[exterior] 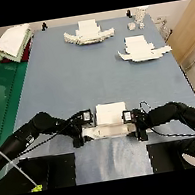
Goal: Fold the box.
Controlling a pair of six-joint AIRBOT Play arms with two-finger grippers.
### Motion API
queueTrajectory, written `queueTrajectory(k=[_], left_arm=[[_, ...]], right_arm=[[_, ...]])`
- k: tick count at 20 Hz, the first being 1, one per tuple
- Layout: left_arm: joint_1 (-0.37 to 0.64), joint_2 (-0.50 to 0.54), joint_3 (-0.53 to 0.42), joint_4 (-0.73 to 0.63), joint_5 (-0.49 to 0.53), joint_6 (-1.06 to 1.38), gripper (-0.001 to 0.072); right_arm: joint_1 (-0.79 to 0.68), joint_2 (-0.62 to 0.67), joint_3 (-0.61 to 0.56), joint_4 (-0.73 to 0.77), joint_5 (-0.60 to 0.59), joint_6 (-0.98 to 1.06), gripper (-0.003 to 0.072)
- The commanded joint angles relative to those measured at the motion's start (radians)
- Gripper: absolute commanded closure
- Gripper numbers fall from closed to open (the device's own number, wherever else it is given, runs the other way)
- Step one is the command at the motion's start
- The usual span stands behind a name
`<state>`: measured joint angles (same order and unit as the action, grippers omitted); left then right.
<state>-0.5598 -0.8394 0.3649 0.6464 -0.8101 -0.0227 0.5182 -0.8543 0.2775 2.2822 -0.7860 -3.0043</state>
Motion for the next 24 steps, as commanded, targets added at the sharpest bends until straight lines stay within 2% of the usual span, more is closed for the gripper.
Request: queueTrajectory(k=[1, 2, 3, 4, 5, 7, 8, 9, 24], left_arm=[[-0.029, -0.08, 0.027, -0.023, 0.073, 0.039, 0.013], [-0.039, -0.1, 0.039, -0.026, 0.075, 0.039, 0.0131], [-0.05, -0.117, 0.048, -0.032, 0.074, 0.038, 0.0166], [-0.059, -0.133, 0.056, -0.037, 0.075, 0.039, 0.046], [-0.066, -0.146, 0.063, -0.038, 0.075, 0.042, 0.0545], [-0.079, -0.164, 0.075, -0.05, 0.074, 0.042, 0.0548], [-0.085, -0.171, 0.08, -0.057, 0.072, 0.042, 0.065], [-0.09, -0.174, 0.084, -0.058, 0.07, 0.041, 0.0697], [-0.132, -0.208, 0.098, -0.115, 0.085, 0.041, 0.0697]], right_arm=[[0.0, 0.0, 0.001, 0.0, 0.0, 0.0, 0.0172], [0.0, 0.0, 0.001, 0.0, 0.0, 0.0, 0.0172], [0.0, 0.0, 0.001, 0.0, 0.0, 0.0, 0.0172], [0.0, 0.0, 0.001, 0.0, 0.0, 0.0, 0.0172], [0.0, 0.0, 0.001, 0.0, 0.0, 0.0, 0.0172], [0.0, 0.0, 0.001, 0.0, 0.0, 0.0, 0.0172], [0.0, 0.0, 0.001, 0.0, 0.0, 0.0, 0.0172], [0.0, 0.0, 0.001, 0.0, 0.0, 0.0, 0.0172], [0.0, 0.0, 0.001, 0.0, 0.0, 0.0, 0.0172]])
